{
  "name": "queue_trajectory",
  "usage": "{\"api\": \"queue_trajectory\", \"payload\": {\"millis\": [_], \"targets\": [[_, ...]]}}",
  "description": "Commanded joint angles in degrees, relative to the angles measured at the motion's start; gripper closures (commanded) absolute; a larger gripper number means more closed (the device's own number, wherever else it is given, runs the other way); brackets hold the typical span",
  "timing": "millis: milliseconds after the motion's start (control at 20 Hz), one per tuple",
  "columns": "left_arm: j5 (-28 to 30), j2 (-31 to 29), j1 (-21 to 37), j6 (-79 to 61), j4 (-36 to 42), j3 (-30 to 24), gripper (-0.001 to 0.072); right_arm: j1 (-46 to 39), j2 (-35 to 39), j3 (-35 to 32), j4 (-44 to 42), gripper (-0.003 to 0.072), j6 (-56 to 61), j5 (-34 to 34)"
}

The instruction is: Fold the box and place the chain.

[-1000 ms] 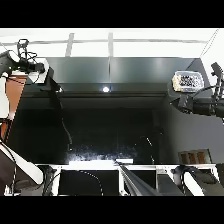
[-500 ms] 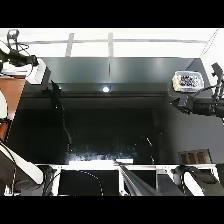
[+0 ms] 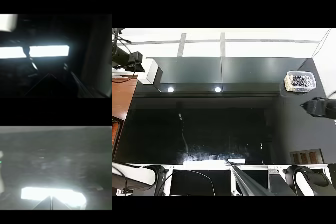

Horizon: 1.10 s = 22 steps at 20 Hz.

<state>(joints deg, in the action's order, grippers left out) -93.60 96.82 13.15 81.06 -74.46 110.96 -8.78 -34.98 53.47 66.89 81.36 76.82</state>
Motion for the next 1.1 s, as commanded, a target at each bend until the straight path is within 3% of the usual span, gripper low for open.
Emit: {"api": "queue_trajectory", "payload": {"millis": [0, 200, 300, 400, 500, 700, 1050], "targets": [[6.73, -13.6, -4.39, -1.88, 4.24, -12.46, 0.0685, -0.02, 6.43, -0.94, 9.68, 0.0676, 1.01, -0.07], [32.09, -36.65, -12.13, -3.63, 4.55, -42.58, 0.0685, -0.02, 8.07, -9.35, 7.08, 0.0676, 1.2, -7.76], [43.45, -49.62, -16.2, -3.5, 4.7, -60.19, 0.0685, 0.0, 8.07, -15.72, 3.1, 0.0677, 0.96, -16.68], [48.96, -60.15, -18.75, -1.2, 4.7, -73.79, 0.0685, 0.0, 8.04, -22.05, 2.27, 0.0676, 0.9, -27.21], [50.75, -68.26, -18.73, 0.57, 4.59, -83.06, 0.0684, -0.02, 8.02, -27.21, 2.34, 0.0674, 0.92, -33.7], [49.72, -75.78, -16.94, 0.37, 3.98, -86.55, 0.0683, -0.02, 8.02, -29.33, 2.14, 0.067, 0.92, -30.53], [49.99, -76.24, -17.03, 0.39, 4.85, -86.58, 0.0682, -0.02, 8.04, -29.33, 2.14, 0.067, 0.92, -30.58]]}}
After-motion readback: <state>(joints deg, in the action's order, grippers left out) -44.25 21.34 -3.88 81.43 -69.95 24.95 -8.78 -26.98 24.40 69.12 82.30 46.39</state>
